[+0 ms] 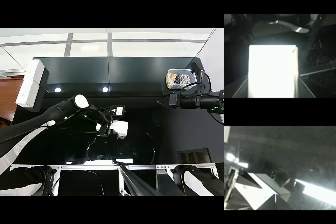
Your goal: Fold the box and place the chain.
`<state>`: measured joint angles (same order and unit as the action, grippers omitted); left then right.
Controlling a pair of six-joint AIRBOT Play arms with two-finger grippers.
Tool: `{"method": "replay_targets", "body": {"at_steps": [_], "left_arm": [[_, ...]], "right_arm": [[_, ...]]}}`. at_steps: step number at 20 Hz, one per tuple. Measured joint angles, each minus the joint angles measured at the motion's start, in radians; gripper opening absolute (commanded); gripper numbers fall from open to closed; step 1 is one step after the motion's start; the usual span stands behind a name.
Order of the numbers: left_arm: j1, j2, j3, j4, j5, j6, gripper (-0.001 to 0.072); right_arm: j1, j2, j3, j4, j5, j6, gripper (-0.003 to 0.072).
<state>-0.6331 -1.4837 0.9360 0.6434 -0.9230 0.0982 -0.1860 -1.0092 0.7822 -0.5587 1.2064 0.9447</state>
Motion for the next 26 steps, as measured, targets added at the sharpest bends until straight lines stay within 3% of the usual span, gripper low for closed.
{"method": "replay_targets", "body": {"at_steps": [4, 5, 6, 7, 11, 14, 20, 26], "left_arm": [[-0.018, -0.029, 0.000, -0.003, 0.008, 0.000, 0.0675], [-0.026, -0.034, 0.000, 0.005, 0.016, -0.002, 0.0592], [-0.035, -0.037, 0.000, 0.014, 0.031, -0.015, 0.0429], [-0.042, -0.039, 0.003, 0.023, 0.037, -0.035, 0.0330], [-0.047, -0.001, 0.057, 0.107, 0.069, -0.278, 0.0329], [0.004, 0.091, 0.086, 0.245, 0.023, -0.544, 0.0329], [0.290, 0.312, 0.066, 0.560, -0.214, -1.047, 0.0329], [0.757, 0.553, -0.126, 0.700, -0.354, -1.235, 0.0329]], "right_arm": [[0.000, 0.000, 0.000, 0.000, 0.000, 0.000, 0.0010], [0.000, 0.000, 0.000, 0.000, 0.000, 0.000, 0.0010], [0.000, 0.000, 0.000, 0.000, 0.000, 0.000, 0.0010], [0.000, 0.000, 0.000, 0.000, 0.000, 0.000, 0.0010], [0.000, 0.000, 0.000, 0.000, 0.000, 0.001, 0.0010], [0.000, 0.000, 0.000, 0.000, 0.009, 0.002, 0.0010], [0.000, 0.000, 0.000, 0.000, 0.013, 0.005, 0.0010], [0.000, 0.000, 0.000, 0.000, 0.011, 0.000, 0.0010]]}}
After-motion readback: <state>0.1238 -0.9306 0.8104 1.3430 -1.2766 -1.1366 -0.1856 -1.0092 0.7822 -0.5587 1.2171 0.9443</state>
